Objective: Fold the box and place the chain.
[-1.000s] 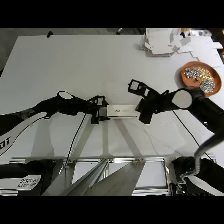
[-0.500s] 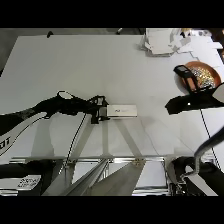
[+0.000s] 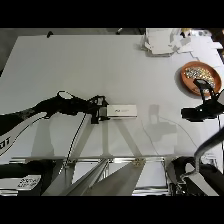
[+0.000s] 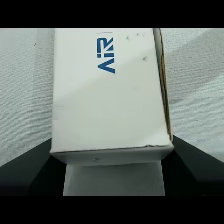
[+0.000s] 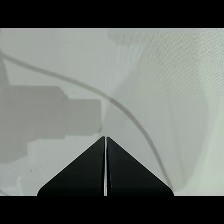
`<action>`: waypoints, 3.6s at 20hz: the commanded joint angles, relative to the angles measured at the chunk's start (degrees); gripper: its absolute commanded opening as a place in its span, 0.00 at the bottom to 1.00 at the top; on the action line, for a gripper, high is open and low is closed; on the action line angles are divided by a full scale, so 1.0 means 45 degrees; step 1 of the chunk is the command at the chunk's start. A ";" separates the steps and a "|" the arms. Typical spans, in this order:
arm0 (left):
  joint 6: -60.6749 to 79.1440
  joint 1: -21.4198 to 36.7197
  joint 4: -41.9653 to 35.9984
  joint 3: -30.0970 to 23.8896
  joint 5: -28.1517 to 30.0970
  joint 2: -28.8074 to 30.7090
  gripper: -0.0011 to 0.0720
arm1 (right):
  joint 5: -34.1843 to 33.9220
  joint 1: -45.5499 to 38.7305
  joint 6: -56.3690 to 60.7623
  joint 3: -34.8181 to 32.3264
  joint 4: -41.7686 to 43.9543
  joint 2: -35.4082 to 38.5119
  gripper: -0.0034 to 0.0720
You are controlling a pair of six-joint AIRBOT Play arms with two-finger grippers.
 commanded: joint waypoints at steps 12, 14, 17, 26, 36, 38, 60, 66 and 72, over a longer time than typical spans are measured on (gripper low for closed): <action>-0.0058 0.0165 0.0000 0.0005 0.0165 0.0223 0.02 | 0.0287 -0.0126 0.0311 -0.0053 -0.0078 -0.0029 0.07; -0.0831 0.0709 0.0015 0.0005 0.0452 0.1073 0.02 | 0.0287 -0.0126 0.0311 -0.0053 -0.0078 -0.0029 0.07; -0.3016 0.2191 0.0442 0.0005 0.1384 0.3065 0.02 | 0.0287 -0.0126 0.0311 -0.0053 -0.0078 -0.0029 0.07; -1.0822 0.9350 0.4391 -0.0015 0.3468 0.6606 0.02 | 0.0287 -0.0126 0.0311 -0.0058 -0.0078 -0.0029 0.07; -1.4338 1.2750 0.7475 -0.0053 0.2424 0.5542 0.03 | 0.0287 -0.0126 0.0311 -0.0053 -0.0078 -0.0029 0.07; -1.4338 1.2745 0.8247 -0.0068 0.1972 0.5105 0.03 | 0.0287 -0.0126 0.0311 -0.0053 -0.0078 -0.0029 0.07; -1.6577 1.2424 1.1011 -0.0078 0.0913 0.5960 0.97 | 0.0287 -0.0126 0.0311 -0.0058 -0.0078 -0.0029 0.07; -1.6529 1.1793 1.0958 -0.0078 0.0777 0.7179 0.97 | 0.0287 -0.0126 0.0311 -0.0053 -0.0078 -0.0029 0.07; -1.6568 1.1754 1.0962 -0.0078 0.0811 0.7189 0.97 | 0.0287 -0.0126 0.0311 -0.0058 -0.0078 -0.0029 0.07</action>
